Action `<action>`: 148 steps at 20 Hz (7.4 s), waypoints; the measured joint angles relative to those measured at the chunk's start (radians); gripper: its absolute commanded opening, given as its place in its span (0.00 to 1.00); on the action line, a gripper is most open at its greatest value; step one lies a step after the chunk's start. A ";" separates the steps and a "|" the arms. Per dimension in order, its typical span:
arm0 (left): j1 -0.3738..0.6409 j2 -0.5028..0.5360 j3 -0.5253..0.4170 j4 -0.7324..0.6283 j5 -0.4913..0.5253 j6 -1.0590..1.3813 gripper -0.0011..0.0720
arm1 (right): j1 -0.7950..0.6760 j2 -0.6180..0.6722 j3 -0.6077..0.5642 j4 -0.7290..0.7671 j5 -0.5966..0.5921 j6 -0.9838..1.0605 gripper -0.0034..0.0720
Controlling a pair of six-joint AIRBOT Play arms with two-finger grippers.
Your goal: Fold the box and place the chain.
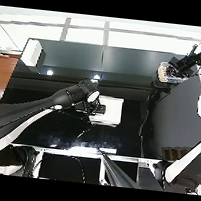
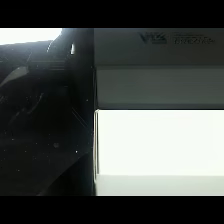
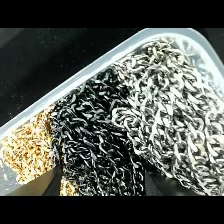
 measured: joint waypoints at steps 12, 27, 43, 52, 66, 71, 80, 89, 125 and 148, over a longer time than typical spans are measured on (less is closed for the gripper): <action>0.000 0.000 0.000 0.000 0.000 0.000 0.05 | 0.015 0.112 -0.006 0.029 0.057 -0.244 0.05; 0.000 0.000 0.000 -0.001 0.002 0.000 0.05 | 0.105 0.859 -0.371 0.332 0.245 -0.597 0.05; 0.000 0.000 0.000 -0.001 0.002 0.000 0.05 | 0.452 1.283 -1.324 0.908 -0.094 -0.654 0.05; 0.000 0.000 0.000 -0.001 0.001 0.000 0.05 | 0.579 1.084 -1.349 0.905 -0.319 -0.625 0.06; 0.000 0.000 0.000 -0.003 0.002 0.000 0.05 | 0.311 1.175 -1.263 0.725 -0.102 -0.608 0.43; 0.004 0.000 0.000 -0.008 0.013 0.000 0.05 | 0.247 1.223 -1.255 0.688 -0.063 -0.607 0.43; 0.012 0.074 0.000 -0.073 0.004 0.035 0.89 | 0.231 1.234 -1.253 0.654 -0.037 -0.599 0.43; 0.187 0.422 -0.206 0.077 -0.010 0.198 0.88 | 0.231 1.234 -1.253 0.632 -0.040 -0.587 0.42; 0.418 0.159 -0.416 -0.893 0.261 2.482 0.98 | 0.232 1.234 -1.276 0.592 -0.141 -0.566 0.42; 0.337 0.160 -0.416 -0.874 0.317 2.442 0.94 | 0.232 1.234 -1.276 0.592 -0.144 -0.566 0.42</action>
